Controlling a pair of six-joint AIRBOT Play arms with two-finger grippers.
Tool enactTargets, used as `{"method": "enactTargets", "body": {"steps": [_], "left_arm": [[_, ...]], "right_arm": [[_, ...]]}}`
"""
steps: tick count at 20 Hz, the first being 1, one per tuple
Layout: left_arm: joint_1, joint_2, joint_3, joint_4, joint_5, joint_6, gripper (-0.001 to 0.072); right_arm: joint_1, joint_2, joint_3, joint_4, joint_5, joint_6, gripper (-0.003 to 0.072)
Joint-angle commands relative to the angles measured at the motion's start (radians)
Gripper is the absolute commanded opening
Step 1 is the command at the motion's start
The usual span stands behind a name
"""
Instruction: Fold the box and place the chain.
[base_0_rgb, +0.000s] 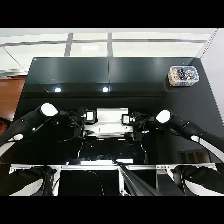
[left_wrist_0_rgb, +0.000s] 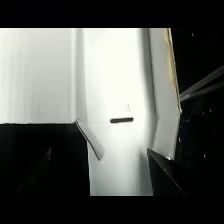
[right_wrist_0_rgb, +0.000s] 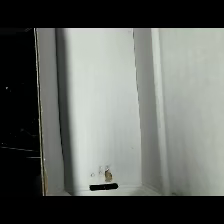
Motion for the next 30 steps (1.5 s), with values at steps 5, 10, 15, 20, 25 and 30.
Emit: {"method": "enactTargets", "body": {"steps": [5,10,15,20,25,30], "left_arm": [[-0.03,-0.013,0.01,-0.013,-0.008,-0.033,0.0617],[-0.083,-0.013,0.01,-0.137,-0.005,-0.032,0.0161],[-0.085,-0.015,0.01,-0.145,-0.006,-0.034,0.0163],[-0.084,-0.015,0.01,-0.145,-0.007,-0.037,0.0167],[-0.084,-0.015,0.01,-0.145,-0.016,-0.036,0.0311],[-0.091,-0.023,0.01,-0.149,-0.029,-0.036,0.0285]], "right_arm": [[0.0,0.0,0.0,0.0,0.0,0.0,0.0173],[0.0,0.0,0.0,0.0,0.0,0.0,0.0173],[0.0,0.0,0.0,0.0,0.0,0.0,0.0173],[0.0,0.0,0.0,0.0,0.0,0.0,0.0173],[0.0,0.0,0.0,0.0,0.0,0.0,0.0173],[0.0,0.0,0.0,0.0,0.0,0.0,0.0172]]}}
